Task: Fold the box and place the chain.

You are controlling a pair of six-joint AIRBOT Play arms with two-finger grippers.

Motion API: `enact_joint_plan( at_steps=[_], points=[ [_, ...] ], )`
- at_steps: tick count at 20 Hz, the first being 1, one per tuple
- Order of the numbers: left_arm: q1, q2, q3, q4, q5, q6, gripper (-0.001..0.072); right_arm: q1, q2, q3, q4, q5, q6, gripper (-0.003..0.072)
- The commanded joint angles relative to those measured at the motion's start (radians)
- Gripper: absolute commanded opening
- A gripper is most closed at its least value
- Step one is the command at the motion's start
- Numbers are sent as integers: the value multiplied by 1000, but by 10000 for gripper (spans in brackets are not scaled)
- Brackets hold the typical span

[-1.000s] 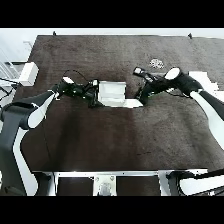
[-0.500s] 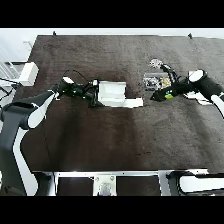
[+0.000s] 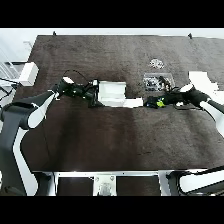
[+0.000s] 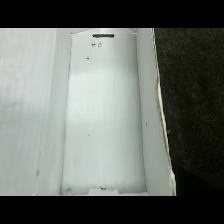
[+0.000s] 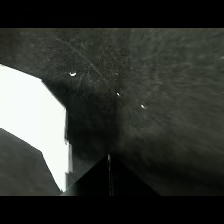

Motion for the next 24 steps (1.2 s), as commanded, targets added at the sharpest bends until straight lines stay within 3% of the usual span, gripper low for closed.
enact_joint_plan(
  at_steps=[1,4,13,15,17,19,20,21,24],
  points=[
    [1,0,0,0,0,0,298,41,-50,-6,148,-26,-92,7],
    [0,0,0,0,0,0,298,91,-50,-5,264,-27,-159,7],
    [0,0,0,0,0,0,298,121,6,2,364,-4,-215,13],
    [1,0,0,0,0,0,298,121,6,2,368,-6,-211,238],
    [0,0,0,0,0,0,298,121,6,2,389,-6,-212,287],
    [0,0,0,0,0,0,298,134,6,2,419,-8,-213,385],
    [0,0,0,0,0,0,298,145,6,2,431,-14,-216,505],
    [0,0,0,0,0,0,298,154,6,4,430,-19,-217,554],
    [0,0,0,0,0,0,298,171,5,20,426,-21,-216,554]
  ],
)
